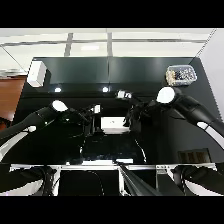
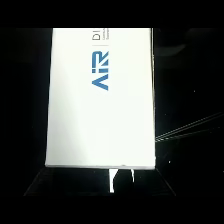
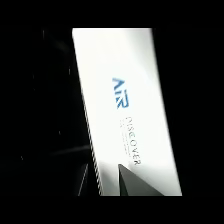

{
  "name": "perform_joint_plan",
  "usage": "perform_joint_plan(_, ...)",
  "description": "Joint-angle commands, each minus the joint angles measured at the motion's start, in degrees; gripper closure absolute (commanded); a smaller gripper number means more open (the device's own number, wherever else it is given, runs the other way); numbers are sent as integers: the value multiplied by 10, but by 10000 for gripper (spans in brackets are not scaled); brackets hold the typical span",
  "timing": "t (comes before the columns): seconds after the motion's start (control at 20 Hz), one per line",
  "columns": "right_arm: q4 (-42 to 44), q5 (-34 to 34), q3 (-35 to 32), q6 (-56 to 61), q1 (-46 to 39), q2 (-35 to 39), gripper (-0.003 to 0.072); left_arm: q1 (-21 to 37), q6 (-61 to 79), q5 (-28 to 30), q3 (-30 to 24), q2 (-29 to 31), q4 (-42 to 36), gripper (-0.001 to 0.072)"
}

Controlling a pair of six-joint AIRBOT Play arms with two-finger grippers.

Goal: Fold the box and place the chain.

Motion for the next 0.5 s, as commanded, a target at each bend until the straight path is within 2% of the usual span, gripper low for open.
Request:
perform_joint_plan(0.0, 39, 54, -6, 159, -36, 23, 660, 0, 1, 0, 0, 0, 0, 433)
perform_joint_plan(0.1, 58, 65, -38, 193, -42, 22, 662, 0, 1, 0, 0, 0, 0, 433)
perform_joint_plan(0.35, 298, -47, -124, 195, -41, -1, 662, 0, 1, 0, 0, 0, 0, 433)
perform_joint_plan(0.45, 341, -74, -130, 195, -41, -18, 662, 0, 1, 0, 0, 0, 0, 433)
